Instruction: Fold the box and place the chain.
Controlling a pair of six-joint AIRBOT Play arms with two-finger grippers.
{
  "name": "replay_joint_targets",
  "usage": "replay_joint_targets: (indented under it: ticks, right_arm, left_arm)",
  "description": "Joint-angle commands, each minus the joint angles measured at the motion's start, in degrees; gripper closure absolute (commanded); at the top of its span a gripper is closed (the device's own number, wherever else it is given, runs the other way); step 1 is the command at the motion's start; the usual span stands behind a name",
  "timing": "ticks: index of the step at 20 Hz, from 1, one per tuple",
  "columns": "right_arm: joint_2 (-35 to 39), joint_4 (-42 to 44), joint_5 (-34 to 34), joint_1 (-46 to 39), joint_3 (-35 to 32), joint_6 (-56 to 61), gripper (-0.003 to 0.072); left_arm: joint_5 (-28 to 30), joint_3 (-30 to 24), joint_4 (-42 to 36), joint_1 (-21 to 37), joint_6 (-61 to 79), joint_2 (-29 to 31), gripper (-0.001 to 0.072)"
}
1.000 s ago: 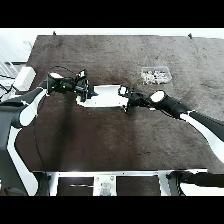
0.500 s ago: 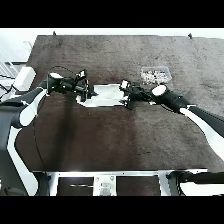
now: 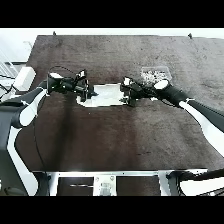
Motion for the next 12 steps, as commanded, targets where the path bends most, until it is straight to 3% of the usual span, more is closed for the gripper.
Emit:
replay_joint_targets:
  ticks: [1,8,12]
  right_arm:
    - [-2.27,0.22,5.25,-1.68,2.75,-1.51,0.0039]
    - [-9.38,0.2,15.5,-4.09,11.13,-1.51,0.0039]
    - [-11.3,0.61,17.49,-4.61,13.44,-1.53,0.0039]
  left_arm:
    - [-0.02,-0.02,0.02,-0.02,0.02,-0.02,0.0689]
    - [-0.07,-0.02,0.02,-0.02,0.02,-0.02,0.0688]
    - [-0.07,-0.02,0.02,-0.02,0.02,-0.02,0.0689]
